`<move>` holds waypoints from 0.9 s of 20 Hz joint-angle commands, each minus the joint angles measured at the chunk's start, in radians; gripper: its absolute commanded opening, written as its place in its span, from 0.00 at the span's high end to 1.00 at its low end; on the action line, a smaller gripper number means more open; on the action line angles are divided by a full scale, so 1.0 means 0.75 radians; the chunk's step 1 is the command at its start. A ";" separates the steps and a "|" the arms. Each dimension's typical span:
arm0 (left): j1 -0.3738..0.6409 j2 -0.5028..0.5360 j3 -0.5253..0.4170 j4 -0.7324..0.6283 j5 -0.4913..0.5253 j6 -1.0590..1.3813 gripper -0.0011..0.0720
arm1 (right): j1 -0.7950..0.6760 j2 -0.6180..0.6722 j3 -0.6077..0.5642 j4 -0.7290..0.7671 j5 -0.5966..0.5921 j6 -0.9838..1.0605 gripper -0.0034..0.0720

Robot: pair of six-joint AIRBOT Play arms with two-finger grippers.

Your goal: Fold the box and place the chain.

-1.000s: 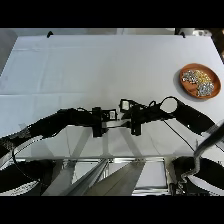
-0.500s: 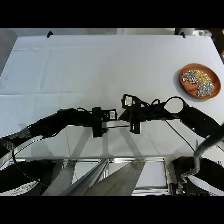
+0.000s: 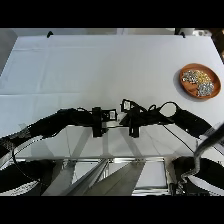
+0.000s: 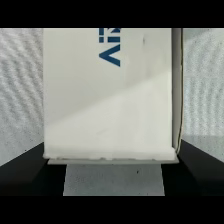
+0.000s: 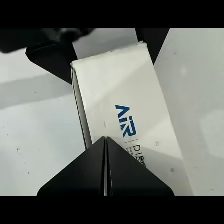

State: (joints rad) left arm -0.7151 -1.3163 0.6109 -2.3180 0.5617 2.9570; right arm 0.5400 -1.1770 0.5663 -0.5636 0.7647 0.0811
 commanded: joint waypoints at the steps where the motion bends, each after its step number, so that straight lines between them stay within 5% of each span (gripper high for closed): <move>1: 0.001 0.000 -0.001 0.001 -0.001 0.001 0.79 | 0.004 -0.018 -0.012 -0.027 0.029 -0.003 0.94; 6: 0.001 0.000 -0.001 0.001 -0.001 0.001 0.79 | 0.003 0.035 -0.009 -0.022 0.007 -0.003 0.94; 11: 0.001 0.000 -0.001 0.001 -0.001 0.001 0.79 | 0.003 0.316 0.061 -0.068 -0.048 0.151 0.94; 13: 0.001 0.000 -0.001 0.001 -0.001 0.001 0.79 | 0.003 0.448 0.061 -0.253 -0.107 0.476 0.94; 15: 0.001 0.000 -0.001 0.001 -0.001 0.001 0.79 | 0.003 0.537 0.061 -0.661 -0.072 1.075 0.94; 18: 0.001 0.000 -0.001 0.001 -0.001 0.001 0.79 | 0.003 0.559 0.061 -1.358 0.286 2.040 0.94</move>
